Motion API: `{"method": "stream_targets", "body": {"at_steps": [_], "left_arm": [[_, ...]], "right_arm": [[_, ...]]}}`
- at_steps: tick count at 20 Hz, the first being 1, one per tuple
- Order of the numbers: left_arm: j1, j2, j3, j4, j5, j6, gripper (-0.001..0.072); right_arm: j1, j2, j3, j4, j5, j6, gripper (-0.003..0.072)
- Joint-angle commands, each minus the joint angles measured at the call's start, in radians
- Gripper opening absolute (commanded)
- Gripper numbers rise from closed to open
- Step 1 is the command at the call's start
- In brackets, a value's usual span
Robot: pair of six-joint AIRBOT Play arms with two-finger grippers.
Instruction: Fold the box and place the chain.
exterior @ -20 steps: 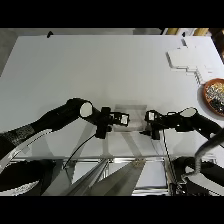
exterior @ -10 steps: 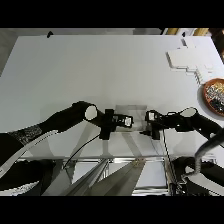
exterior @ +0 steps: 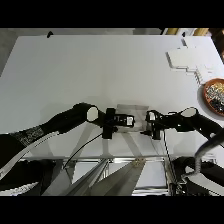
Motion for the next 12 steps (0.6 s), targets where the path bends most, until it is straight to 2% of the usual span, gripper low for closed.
{"method": "stream_targets", "body": {"at_steps": [1,3,5,7,9,10,11,12], "left_arm": [[-0.01,0.0,0.001,-0.02,0.021,0.003,0.0296],[-0.01,0.0,0.001,-0.02,0.021,0.003,0.0428],[-0.01,0.0,0.001,-0.02,0.021,0.003,0.0463],[-0.01,0.0,0.001,-0.02,0.021,0.003,0.0465],[-0.009,0.0,0.001,-0.02,0.018,0.002,0.0511],[-0.007,0.002,0.002,-0.02,0.013,0.0,0.0499],[-0.002,0.006,0.002,-0.018,0.0,-0.021,0.0437],[0.003,0.014,0.002,-0.009,-0.023,-0.053,0.0316]], "right_arm": [[0.001,0.0,0.001,0.001,-0.003,-0.001,0.0412],[0.001,0.0,0.001,0.001,-0.003,-0.001,0.0412],[0.001,0.0,0.001,0.001,-0.003,-0.001,0.0412],[0.001,0.0,0.001,0.001,-0.003,-0.001,0.0412],[0.001,0.0,0.001,0.001,-0.003,-0.001,0.0412],[0.001,0.0,0.001,0.001,-0.003,-0.001,0.0412],[0.001,0.0,0.001,0.001,-0.003,-0.001,0.0412],[0.001,0.0,0.001,0.001,-0.003,-0.001,0.0412]]}}
